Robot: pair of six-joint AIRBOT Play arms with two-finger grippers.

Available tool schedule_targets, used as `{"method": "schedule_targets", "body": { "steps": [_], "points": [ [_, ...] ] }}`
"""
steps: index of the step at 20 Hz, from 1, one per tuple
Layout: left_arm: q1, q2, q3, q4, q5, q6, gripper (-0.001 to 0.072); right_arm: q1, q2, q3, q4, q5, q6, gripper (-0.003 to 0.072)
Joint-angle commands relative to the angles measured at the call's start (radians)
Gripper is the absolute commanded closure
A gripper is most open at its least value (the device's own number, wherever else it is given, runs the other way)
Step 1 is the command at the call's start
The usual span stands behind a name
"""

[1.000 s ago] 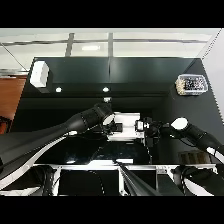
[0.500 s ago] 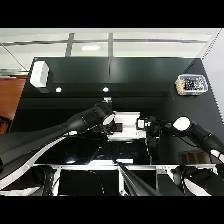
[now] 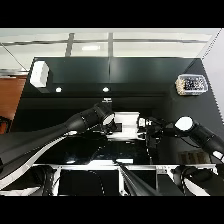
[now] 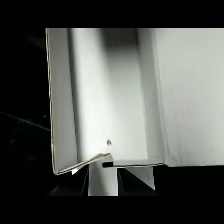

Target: Fold the box and place the chain.

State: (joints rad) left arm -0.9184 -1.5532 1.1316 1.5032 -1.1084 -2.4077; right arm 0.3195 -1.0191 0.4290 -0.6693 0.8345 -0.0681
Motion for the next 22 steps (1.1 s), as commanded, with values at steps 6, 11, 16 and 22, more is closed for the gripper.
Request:
{"method": "schedule_targets", "body": {
  "steps": [6, 11, 16, 22],
  "points": [
    [0.000, 0.000, 0.001, -0.001, 0.004, -0.001, 0.0681, 0.118, -0.033, -0.012, 0.156, -0.143, 0.053, 0.0491],
    [0.000, 0.000, 0.001, -0.001, 0.005, -0.001, 0.0681, 0.119, -0.038, -0.013, 0.159, -0.176, 0.117, 0.0320],
    [0.000, 0.000, 0.001, -0.002, 0.004, -0.001, 0.0681, 0.119, -0.038, -0.012, 0.151, -0.172, 0.174, 0.0448],
    [0.000, 0.000, 0.001, -0.001, 0.014, -0.001, 0.0681, -0.031, 0.062, 0.165, -0.143, 0.208, 0.938, 0.0671]
  ]
}}
